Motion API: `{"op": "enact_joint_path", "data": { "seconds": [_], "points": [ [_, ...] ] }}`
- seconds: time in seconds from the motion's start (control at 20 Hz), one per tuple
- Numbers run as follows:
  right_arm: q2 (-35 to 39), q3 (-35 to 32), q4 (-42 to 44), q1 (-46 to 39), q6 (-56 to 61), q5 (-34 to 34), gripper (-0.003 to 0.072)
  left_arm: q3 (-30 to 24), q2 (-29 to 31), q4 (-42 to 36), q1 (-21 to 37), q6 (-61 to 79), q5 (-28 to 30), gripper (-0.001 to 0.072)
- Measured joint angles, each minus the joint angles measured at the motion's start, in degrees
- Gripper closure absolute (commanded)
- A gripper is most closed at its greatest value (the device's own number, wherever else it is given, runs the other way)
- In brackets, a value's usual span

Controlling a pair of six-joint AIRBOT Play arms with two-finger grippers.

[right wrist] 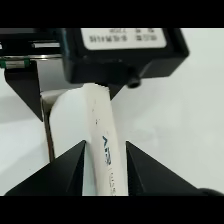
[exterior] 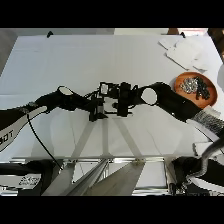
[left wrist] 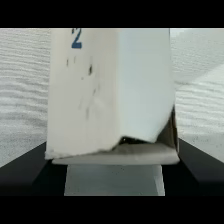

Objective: Fold the box and place the chain.

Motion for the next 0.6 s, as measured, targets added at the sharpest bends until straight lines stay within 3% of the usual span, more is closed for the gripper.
{"op": "enact_joint_path", "data": {
  "seconds": [0.6],
  "points": [
    [-0.13, -4.74, -0.42, 0.09, 2.56, -2.93, 0.0462, 0.00, 0.00, 0.17, 0.00, 0.09, -0.33, 0.0418]
  ]
}}
